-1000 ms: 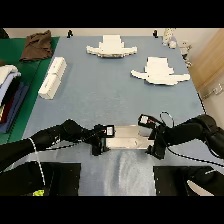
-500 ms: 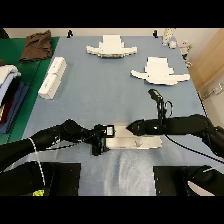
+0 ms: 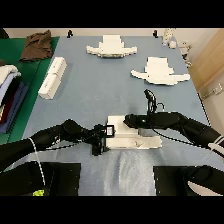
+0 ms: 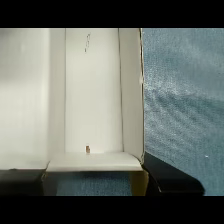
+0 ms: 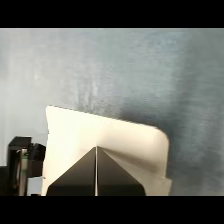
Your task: Fold the box.
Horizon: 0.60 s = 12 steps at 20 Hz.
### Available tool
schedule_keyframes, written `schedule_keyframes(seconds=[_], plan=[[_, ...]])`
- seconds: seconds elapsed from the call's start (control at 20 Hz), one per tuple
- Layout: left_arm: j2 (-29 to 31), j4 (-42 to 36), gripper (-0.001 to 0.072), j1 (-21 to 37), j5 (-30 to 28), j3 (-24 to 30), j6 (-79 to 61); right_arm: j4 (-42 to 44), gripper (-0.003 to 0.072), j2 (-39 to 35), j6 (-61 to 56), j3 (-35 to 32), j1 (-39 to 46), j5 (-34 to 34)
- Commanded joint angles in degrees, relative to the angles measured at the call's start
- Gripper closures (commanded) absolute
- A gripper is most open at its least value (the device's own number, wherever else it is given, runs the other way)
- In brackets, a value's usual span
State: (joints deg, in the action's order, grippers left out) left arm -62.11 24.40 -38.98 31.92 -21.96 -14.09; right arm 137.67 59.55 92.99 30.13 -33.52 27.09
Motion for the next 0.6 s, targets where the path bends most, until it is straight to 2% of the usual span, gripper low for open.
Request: schedule_keyframes(seconds=[0.0,0.55], plan=[[-0.02,0.04,0.0248,0.04,0.00,-0.07,-0.02,0.11,0.0680,3.78,-0.24,0.02,-0.11,0.66],[-0.02,0.04,0.0248,0.04,0.00,-0.07,-0.02,-0.37,0.0680,6.93,-0.02,0.04,-0.15,3.34]])
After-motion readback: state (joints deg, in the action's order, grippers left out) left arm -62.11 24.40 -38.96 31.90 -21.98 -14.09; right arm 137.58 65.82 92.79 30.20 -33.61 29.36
